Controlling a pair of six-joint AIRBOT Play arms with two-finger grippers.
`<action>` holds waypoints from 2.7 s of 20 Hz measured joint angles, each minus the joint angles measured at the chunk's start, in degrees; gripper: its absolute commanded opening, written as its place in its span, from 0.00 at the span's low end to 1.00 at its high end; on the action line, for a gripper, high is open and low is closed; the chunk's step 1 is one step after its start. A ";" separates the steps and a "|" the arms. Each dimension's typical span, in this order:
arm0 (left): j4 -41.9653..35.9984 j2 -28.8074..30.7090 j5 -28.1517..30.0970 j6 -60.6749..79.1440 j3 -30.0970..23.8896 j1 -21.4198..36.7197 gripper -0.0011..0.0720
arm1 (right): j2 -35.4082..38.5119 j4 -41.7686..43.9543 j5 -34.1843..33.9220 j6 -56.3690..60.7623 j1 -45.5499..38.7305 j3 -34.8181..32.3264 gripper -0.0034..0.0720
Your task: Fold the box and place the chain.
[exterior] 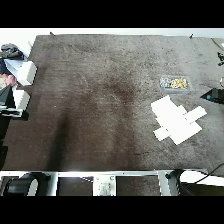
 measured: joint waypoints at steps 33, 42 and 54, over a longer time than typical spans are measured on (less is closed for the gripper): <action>0.00 0.00 0.00 0.02 0.00 0.00 0.03 | -28.94 -4.72 20.83 -9.53 -1.27 22.03 0.60; 0.00 -0.02 0.00 0.02 0.00 0.00 0.03 | -30.36 -4.83 22.34 -9.46 -1.27 16.44 0.59; 0.00 0.00 0.00 0.02 0.00 0.00 0.03 | -30.93 0.22 26.69 -13.40 -1.07 10.82 0.02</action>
